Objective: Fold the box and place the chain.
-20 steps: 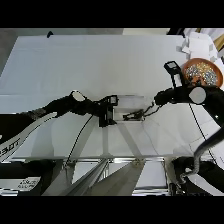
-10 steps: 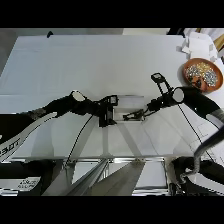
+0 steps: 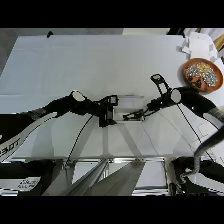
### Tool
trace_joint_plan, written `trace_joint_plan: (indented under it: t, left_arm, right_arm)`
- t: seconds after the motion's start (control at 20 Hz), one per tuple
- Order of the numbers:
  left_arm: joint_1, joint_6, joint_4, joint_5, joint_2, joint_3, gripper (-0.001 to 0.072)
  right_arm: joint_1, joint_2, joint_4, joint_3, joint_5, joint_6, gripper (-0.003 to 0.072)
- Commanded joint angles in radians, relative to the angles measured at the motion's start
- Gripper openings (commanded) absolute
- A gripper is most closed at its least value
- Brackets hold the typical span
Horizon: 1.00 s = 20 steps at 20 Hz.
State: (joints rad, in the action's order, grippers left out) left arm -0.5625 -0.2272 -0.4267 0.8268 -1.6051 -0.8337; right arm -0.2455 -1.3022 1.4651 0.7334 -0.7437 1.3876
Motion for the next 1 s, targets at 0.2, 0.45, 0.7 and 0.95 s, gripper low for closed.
trace_joint_plan:
  t: [0.2, 0.45, 0.7, 0.95]
  left_arm:
    - [0.0, 0.0, 0.0, 0.0, 0.0, 0.0, 0.0252]
    - [0.0, 0.0, 0.0, 0.0, 0.0, 0.0, 0.0252]
    - [0.0, 0.0, 0.0, 0.0, 0.0, 0.0, 0.0252]
    - [0.0, 0.0, 0.0, 0.0, 0.0, 0.0, 0.0252]
  right_arm:
    - [-0.001, -0.011, -0.004, -0.001, 0.023, 0.002, 0.0161]
    - [-0.028, -0.045, -0.01, -0.001, 0.011, 0.0, 0.0027]
    - [-0.034, -0.004, -0.005, -0.001, 0.0, 0.0, 0.0007]
    - [-0.034, 0.127, -0.003, -0.001, -0.009, 0.0, 0.0007]
